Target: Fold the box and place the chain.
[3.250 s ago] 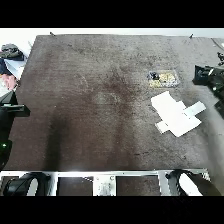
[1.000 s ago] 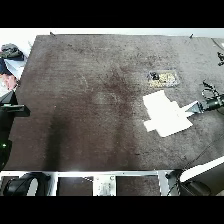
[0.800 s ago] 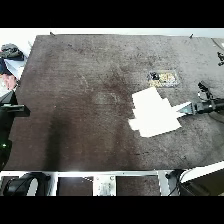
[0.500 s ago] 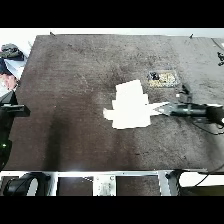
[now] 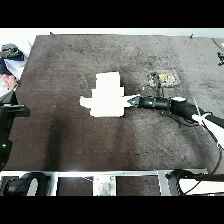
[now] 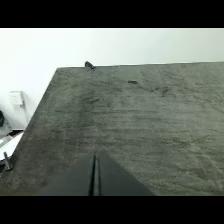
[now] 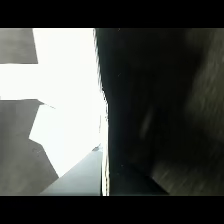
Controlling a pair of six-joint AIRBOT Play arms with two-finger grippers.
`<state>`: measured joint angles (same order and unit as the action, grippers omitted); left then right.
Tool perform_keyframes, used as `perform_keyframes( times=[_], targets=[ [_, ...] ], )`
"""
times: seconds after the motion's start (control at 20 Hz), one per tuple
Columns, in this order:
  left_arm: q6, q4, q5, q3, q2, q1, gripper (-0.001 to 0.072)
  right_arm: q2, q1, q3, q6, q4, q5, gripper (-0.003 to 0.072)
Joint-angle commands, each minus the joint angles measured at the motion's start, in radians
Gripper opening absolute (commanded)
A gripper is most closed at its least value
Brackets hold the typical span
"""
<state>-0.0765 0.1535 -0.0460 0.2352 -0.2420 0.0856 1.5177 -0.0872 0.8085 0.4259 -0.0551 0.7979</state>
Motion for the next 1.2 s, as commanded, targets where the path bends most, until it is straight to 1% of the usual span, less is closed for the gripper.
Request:
perform_keyframes(
  times=[0.0, 0.05, 0.15, 0.25, 0.3, 0.55, 0.7, 0.8, 0.9, 1.05, 1.1, 1.15],
  targets=[
    [0.033, -0.001, -0.133, 0.003, 0.001, 0.000, 0.0465, 0.051, -0.047, 0.062, 0.011, -0.048, -0.086, 0.0010],
    [0.032, -0.001, -0.204, 0.014, 0.000, 0.000, 0.0595, 0.051, -0.047, 0.061, 0.011, -0.055, -0.114, 0.0010],
    [0.033, -0.004, -0.328, 0.059, -0.039, 0.000, 0.0598, 0.051, -0.047, 0.061, 0.011, -0.055, -0.159, 0.0010],
    [0.032, -0.005, -0.409, 0.122, -0.135, 0.000, 0.0598, 0.051, -0.048, 0.060, 0.011, -0.055, -0.159, 0.0010],
    [0.032, -0.010, -0.448, 0.161, -0.203, 0.000, 0.0598, 0.051, -0.048, 0.060, 0.009, -0.059, -0.159, 0.0010],
    [0.034, -0.019, -0.702, 0.427, -0.643, 0.000, 0.0598, 0.051, -0.048, 0.060, -0.016, -0.066, -0.159, 0.0010],
    [-0.002, -0.016, -0.894, 0.643, -0.935, 0.000, 0.0598, 0.051, -0.048, 0.060, -0.035, -0.065, -0.159, 0.0010],
    [-0.086, 0.034, -0.995, 0.813, -1.123, -0.025, 0.0599, 0.051, -0.048, 0.060, -0.042, -0.065, -0.158, 0.0010],
    [-0.196, 0.151, -1.060, 1.007, -1.302, -0.082, 0.0599, 0.051, -0.048, 0.060, -0.047, -0.065, -0.159, 0.0010],
    [-0.416, 0.366, -1.125, 1.307, -1.528, -0.168, 0.0600, 0.051, -0.048, 0.060, -0.050, -0.065, -0.159, 0.0011],
    [-0.476, 0.402, -1.146, 1.404, -1.595, -0.183, 0.0600, 0.051, -0.048, 0.060, -0.050, -0.065, -0.159, 0.0010],
    [-0.517, 0.406, -1.170, 1.491, -1.654, -0.189, 0.0600, 0.051, -0.048, 0.060, -0.060, -0.065, -0.159, 0.0010]
  ],
)
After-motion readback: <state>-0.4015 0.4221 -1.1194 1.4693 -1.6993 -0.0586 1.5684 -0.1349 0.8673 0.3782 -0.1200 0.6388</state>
